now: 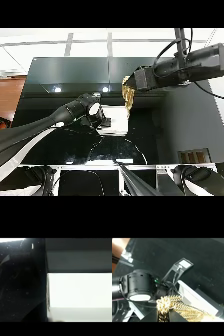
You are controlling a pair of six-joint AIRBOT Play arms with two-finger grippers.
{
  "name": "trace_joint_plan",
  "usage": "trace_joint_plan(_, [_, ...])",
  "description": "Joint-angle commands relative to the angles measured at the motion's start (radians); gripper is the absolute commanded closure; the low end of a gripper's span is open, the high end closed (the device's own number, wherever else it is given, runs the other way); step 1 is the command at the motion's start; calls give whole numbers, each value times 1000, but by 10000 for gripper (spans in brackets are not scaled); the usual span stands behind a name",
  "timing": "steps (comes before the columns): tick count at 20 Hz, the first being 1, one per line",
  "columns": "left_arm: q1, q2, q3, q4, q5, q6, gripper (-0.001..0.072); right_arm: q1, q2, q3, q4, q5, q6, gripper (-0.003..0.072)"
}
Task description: Fold the box and place the chain.
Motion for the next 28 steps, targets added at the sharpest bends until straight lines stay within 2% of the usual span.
trace_joint_plan(1, [0, 0, 0, 0, 0, 0, 684, 6, -10, -6, 31, -21, 0, 674])
trace_joint_plan(6, [0, 0, 0, 0, 1, 0, 683, -2, 2, 93, 73, 23, -7, 673])
trace_joint_plan(9, [0, 0, 0, 0, 1, 0, 684, 0, 11, 100, 69, 43, -6, 673])
trace_joint_plan(11, [0, 0, 0, 0, 0, 0, 684, 32, 11, 57, 69, 46, -3, 673])
trace_joint_plan(14, [0, 0, 0, 0, 1, 0, 684, 92, 10, -36, 47, -29, -3, 673])
trace_joint_plan(19, [0, 0, 0, 0, 1, 0, 684, 97, 9, -146, -24, -100, 45, 673])
trace_joint_plan(24, [0, 0, 0, 0, 0, 0, 684, 97, 11, -129, 3, -99, 49, 673])
trace_joint_plan(28, [0, 0, 0, 0, 0, 0, 684, 87, 12, -14, -2, -72, 45, 674])
